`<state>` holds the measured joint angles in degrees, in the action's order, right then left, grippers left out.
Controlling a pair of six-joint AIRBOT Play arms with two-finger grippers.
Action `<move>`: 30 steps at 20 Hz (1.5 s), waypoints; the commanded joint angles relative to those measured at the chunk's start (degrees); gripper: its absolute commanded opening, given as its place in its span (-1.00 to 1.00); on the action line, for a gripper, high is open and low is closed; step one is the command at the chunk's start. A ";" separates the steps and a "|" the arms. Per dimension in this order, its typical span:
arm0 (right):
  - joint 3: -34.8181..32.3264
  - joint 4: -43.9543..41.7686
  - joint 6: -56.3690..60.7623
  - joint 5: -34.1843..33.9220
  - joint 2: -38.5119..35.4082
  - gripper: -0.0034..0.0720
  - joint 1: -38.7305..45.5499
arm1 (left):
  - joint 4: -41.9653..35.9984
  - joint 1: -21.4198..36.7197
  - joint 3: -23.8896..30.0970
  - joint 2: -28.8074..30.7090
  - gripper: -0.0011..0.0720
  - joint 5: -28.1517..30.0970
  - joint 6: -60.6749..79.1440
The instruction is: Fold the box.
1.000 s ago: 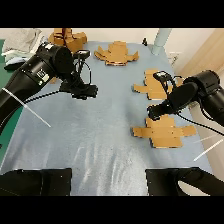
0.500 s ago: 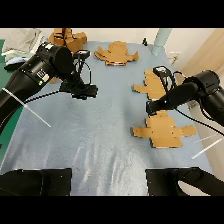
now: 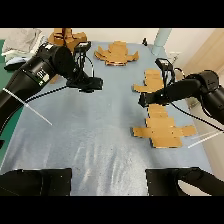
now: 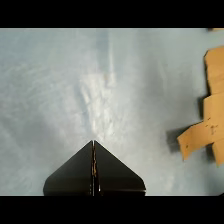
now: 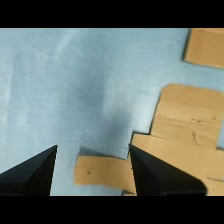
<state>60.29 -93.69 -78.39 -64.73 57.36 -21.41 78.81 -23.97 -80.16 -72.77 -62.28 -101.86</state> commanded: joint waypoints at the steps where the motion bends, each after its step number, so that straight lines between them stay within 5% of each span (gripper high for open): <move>1: 0.20 -2.80 0.87 -4.48 0.26 0.99 0.59 | -3.21 0.02 -0.02 -0.11 -0.93 4.76 -0.17; 7: 0.15 1.55 -0.92 -11.28 1.62 0.91 0.59 | -3.45 0.02 -0.02 -0.11 -0.93 5.35 -0.15; 8: 0.15 5.64 -0.72 -11.23 1.62 0.43 0.59 | -3.48 0.02 -0.02 -0.11 -0.93 5.14 -0.17; 9: 0.15 14.14 1.33 -11.50 1.62 0.27 0.76 | -3.52 0.02 -0.02 -0.11 -0.93 4.52 -0.15; 12: 0.15 32.22 5.64 -15.32 1.70 0.27 9.20 | -3.63 0.02 -0.02 -0.11 -0.93 4.68 1.64; 14: 0.15 27.63 1.49 -15.78 2.99 0.27 22.84 | -3.87 0.00 -0.02 -0.11 -0.93 4.50 2.49; 15: 0.15 23.15 -2.45 -15.32 4.22 0.27 30.69 | -4.09 0.00 -0.02 -0.11 -0.63 4.61 3.13; 16: 0.15 18.05 -8.07 -14.73 5.79 0.43 38.23 | -4.46 0.02 -0.02 -0.11 0.48 4.63 3.80; 17: 0.15 13.00 -14.45 -14.51 7.69 0.61 44.59 | -5.14 0.02 -0.02 -0.11 0.93 4.70 3.85; 21: 0.17 -8.79 -37.51 -14.93 17.97 0.65 62.97 | -7.28 -0.04 -0.02 -0.11 0.93 3.93 4.61; 27: 0.17 -14.51 -45.11 -16.22 24.33 0.63 65.22 | -11.19 -0.11 -0.02 -0.11 0.93 -1.20 5.14; 28: 0.11 -16.35 -45.13 -17.88 24.52 0.56 65.22 | -12.04 -0.11 -0.02 -0.11 0.93 -0.98 4.98; 30: -0.74 -20.52 -45.05 -20.79 24.52 0.01 65.22 | -12.46 -0.11 -0.02 -0.11 0.93 0.33 4.94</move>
<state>60.16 -107.20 -120.90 -81.93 80.82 42.96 68.20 -24.08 -80.16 -72.88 -62.15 -96.95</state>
